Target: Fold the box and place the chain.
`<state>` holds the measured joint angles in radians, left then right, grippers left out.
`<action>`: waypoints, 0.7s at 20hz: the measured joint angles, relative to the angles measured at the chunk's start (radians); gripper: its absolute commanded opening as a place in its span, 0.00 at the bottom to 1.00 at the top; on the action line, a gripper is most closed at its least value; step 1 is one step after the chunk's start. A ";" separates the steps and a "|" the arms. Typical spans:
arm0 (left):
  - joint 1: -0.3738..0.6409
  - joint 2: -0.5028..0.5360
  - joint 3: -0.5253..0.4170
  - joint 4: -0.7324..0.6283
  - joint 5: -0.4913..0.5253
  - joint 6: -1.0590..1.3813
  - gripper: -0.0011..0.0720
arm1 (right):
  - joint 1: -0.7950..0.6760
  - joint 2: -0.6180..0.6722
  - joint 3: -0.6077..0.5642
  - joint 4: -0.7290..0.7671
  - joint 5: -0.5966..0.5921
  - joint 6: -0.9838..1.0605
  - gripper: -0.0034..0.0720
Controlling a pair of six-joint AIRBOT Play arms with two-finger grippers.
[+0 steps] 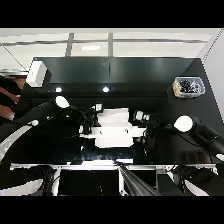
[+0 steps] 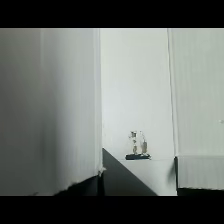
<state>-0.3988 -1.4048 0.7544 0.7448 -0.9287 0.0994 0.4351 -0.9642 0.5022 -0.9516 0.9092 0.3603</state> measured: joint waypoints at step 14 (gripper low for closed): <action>0.000 0.000 0.000 0.003 0.001 0.000 0.05 | 0.229 -0.066 -0.042 0.045 -0.189 -0.152 0.96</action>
<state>-0.3985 -1.4044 0.7544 0.7475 -0.9279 0.0994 0.6643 -1.0298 0.4606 -0.9070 0.7204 0.2085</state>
